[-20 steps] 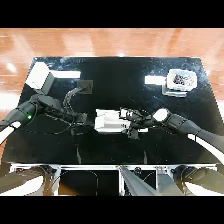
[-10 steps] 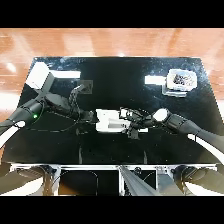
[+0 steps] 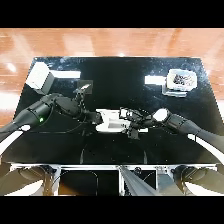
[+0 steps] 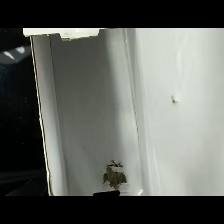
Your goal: Fold the box and place the chain.
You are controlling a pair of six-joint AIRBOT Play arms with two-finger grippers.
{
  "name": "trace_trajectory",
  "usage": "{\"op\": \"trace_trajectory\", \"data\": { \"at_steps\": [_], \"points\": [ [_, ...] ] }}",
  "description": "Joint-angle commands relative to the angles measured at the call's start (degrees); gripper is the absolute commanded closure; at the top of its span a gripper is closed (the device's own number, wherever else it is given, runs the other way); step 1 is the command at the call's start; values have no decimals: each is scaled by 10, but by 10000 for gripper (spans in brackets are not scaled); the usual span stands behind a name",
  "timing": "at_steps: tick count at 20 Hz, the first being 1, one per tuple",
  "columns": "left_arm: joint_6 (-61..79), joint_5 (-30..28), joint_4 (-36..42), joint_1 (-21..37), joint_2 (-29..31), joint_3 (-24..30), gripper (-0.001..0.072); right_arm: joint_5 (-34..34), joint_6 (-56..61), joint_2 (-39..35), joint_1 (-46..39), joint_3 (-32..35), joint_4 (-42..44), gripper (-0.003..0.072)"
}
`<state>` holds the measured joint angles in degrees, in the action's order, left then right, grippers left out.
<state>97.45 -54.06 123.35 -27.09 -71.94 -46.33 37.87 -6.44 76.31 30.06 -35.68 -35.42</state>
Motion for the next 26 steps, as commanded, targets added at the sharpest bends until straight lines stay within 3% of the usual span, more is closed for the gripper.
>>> {"op": "trace_trajectory", "data": {
  "at_steps": [1,10,18,26],
  "points": [
    [-92,30,-93,-32,22,-1,80,0,0,0,0,0,0,149],
    [-206,82,-183,-98,30,0,80,-3,2,0,0,0,0,148],
    [-224,64,-198,-101,19,0,80,-6,5,0,1,0,0,149],
    [-249,84,-209,-101,13,0,82,-7,6,0,0,0,0,149]
  ]
}}
